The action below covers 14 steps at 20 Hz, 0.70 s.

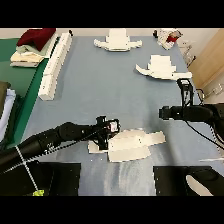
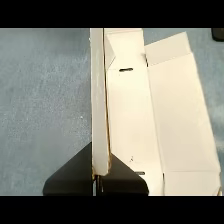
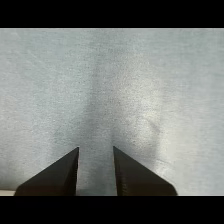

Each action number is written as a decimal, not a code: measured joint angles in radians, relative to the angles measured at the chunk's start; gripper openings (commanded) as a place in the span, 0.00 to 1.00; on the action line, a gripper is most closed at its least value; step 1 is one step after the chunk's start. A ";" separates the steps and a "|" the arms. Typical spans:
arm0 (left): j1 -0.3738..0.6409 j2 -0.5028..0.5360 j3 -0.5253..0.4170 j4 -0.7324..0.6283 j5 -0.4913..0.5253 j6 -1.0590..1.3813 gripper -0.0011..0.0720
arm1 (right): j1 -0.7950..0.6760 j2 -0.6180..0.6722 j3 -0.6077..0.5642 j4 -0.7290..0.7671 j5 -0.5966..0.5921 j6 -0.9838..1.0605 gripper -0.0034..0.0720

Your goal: Fold the box.

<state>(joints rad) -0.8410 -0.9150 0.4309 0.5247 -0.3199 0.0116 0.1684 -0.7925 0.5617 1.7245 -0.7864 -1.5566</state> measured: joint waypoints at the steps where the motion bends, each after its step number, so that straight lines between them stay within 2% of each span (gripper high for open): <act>1: -0.003 0.000 -0.004 0.000 0.013 -0.001 0.03 | 0.000 0.000 0.000 0.002 0.000 0.001 0.51; 4: 0.016 0.000 0.010 0.002 0.003 -0.004 0.03 | 0.000 0.000 0.000 0.003 0.000 0.004 0.51; 7: 0.071 0.000 0.053 0.002 -0.045 -0.007 0.03 | 0.000 0.000 0.000 0.007 0.000 0.005 0.51; 11: 0.144 -0.006 0.087 0.006 -0.060 0.013 0.03 | 0.000 0.000 0.000 0.010 0.000 0.012 0.51; 14: 0.200 -0.030 0.117 0.010 -0.122 0.022 0.03 | 0.000 0.000 0.000 0.016 0.013 0.019 0.51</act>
<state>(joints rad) -0.6407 -0.9447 0.5476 0.5343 -0.4423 0.0338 0.1684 -0.7925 0.5621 1.7401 -0.7734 -1.5372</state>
